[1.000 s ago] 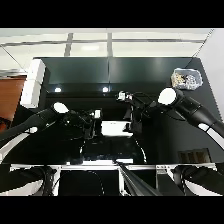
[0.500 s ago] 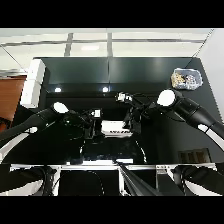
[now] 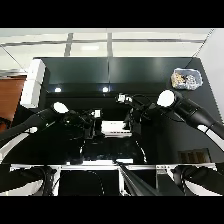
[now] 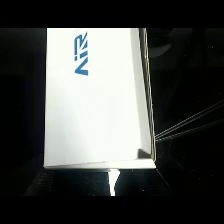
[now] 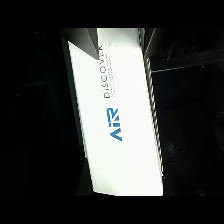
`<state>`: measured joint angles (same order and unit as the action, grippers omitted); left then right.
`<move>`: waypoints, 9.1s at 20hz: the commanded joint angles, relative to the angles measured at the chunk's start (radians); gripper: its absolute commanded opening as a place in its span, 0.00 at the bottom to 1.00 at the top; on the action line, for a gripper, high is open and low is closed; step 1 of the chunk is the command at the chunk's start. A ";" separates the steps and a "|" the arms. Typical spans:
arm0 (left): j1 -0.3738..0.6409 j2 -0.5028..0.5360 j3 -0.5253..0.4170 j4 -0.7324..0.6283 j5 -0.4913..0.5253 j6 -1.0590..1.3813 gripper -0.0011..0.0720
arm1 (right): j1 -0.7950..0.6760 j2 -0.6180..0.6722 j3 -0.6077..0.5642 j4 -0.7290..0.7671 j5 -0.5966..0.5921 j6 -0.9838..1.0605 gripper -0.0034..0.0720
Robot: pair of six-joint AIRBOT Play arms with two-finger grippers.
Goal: Fold the box and place the chain.
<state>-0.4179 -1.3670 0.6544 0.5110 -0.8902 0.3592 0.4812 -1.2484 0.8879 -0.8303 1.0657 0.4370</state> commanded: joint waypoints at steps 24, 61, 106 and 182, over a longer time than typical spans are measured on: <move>0.000 -0.001 0.000 0.000 -0.001 0.000 0.50 | 0.001 -0.001 -0.003 -0.019 -0.004 0.001 0.35; 0.000 -0.001 0.000 0.000 0.000 0.000 0.50 | 0.051 0.003 -0.003 -0.087 0.008 0.046 0.55; 0.000 -0.001 0.002 0.000 0.000 0.000 0.50 | -0.078 0.037 -0.261 0.473 -0.099 0.584 0.07; 1.125 0.243 0.200 0.890 -0.163 -1.352 0.47 | -0.554 0.385 -0.085 0.137 0.126 0.669 0.07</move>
<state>0.6209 -1.1336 0.8635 1.4460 -1.1503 -1.1061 -0.0723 -0.8635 0.8021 -0.6914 1.2270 1.1076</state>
